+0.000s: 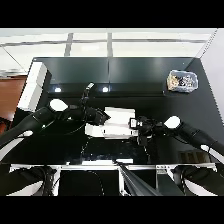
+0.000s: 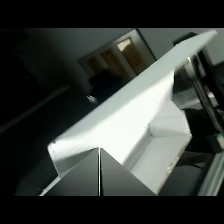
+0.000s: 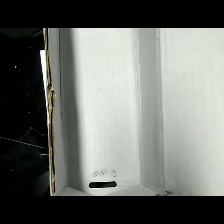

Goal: Fold the box and place the chain.

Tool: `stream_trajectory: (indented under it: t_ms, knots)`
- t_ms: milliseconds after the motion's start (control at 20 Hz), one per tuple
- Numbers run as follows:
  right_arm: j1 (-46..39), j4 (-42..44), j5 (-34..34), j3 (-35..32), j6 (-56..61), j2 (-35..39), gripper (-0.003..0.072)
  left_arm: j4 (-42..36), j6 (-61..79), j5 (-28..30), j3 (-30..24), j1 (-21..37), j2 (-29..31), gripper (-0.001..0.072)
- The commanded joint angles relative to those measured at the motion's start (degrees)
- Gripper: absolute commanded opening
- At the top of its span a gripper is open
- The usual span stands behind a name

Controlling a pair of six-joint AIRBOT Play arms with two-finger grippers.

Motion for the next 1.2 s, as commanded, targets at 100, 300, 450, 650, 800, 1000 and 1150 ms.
stream_trajectory:
  t_ms: [100, 300, 450, 650, 800, 1000, 1150]
  knots:
    - [0.0, 0.1, -0.2, 0.0, 0.1, 0.0, 0.0126, -0.7, 0.2, 2.1, -0.1, -0.2, -5.0, 0.0021]
    - [0.0, 0.1, -0.2, 0.0, 0.1, 0.0, 0.0126, -0.5, 0.2, 1.6, -0.1, -1.2, -6.9, 0.0021]
    - [0.0, 0.1, -0.2, 0.0, 0.1, 0.0, 0.0126, 3.8, -0.4, -0.5, 0.9, -0.5, -4.5, 0.002]
    - [0.0, 0.1, -0.2, 0.0, 0.1, 0.0, 0.0126, 17.9, -10.1, -1.8, 1.3, 3.3, 7.5, 0.002]
    - [0.0, 0.1, -0.2, 0.0, 0.1, 0.0, 0.0126, 24.2, -10.9, -8.1, 0.6, 6.6, 17.1, 0.0022]
    - [0.0, 0.1, -0.2, 0.0, 0.0, 0.0, 0.0126, 24.4, 4.6, -12.0, -6.1, 7.7, 25.1, 0.0025]
    - [0.0, 0.1, -0.2, 0.0, 0.0, 0.0, 0.0126, 24.7, 27.5, -10.6, -9.5, 5.3, 24.3, 0.0379]
